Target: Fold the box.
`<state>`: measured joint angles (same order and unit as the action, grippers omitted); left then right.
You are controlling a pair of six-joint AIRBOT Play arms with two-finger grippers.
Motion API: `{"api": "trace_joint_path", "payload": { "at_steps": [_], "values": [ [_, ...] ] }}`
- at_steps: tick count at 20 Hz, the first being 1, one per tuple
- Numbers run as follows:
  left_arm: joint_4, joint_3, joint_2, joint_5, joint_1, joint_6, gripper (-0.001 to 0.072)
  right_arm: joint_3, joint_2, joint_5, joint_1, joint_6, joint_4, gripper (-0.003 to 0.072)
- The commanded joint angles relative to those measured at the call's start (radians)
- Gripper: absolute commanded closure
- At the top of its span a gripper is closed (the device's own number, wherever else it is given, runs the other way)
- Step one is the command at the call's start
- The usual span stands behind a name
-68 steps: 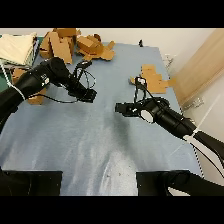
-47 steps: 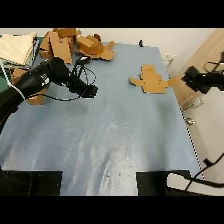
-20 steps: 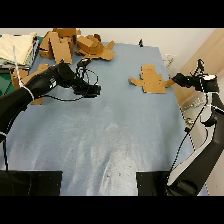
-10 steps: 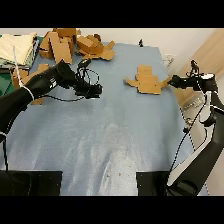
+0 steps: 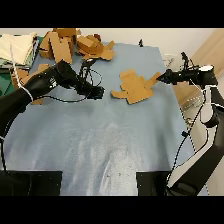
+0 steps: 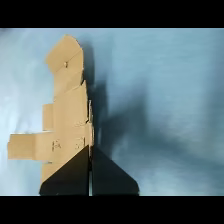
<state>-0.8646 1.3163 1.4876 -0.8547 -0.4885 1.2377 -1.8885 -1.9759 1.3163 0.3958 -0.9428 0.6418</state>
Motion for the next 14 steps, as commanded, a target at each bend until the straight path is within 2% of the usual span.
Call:
{"api": "trace_joint_path", "payload": {
  "at_steps": [1,5,10,12,14],
  "values": [
    [0.000,-0.012,-0.048,-0.049,-0.036,-0.192,0.0700,0.140,0.119,0.024,-0.063,0.001,0.024,0.0692],
    [0.001,-0.091,-0.137,-0.063,-0.032,-0.273,0.0700,0.408,0.318,-0.104,-0.123,0.002,0.066,0.0692],
    [0.017,-0.245,-0.246,-0.062,0.029,-0.335,0.0700,0.867,0.589,-0.363,-0.194,0.000,0.072,0.0692],
    [0.042,-0.286,-0.274,-0.064,0.058,-0.358,0.0700,1.032,0.668,-0.429,-0.224,0.000,0.074,0.0692],
    [0.063,-0.303,-0.287,-0.066,0.078,-0.382,0.0700,1.144,0.717,-0.462,-0.248,0.000,0.073,0.0690]
  ]
}}
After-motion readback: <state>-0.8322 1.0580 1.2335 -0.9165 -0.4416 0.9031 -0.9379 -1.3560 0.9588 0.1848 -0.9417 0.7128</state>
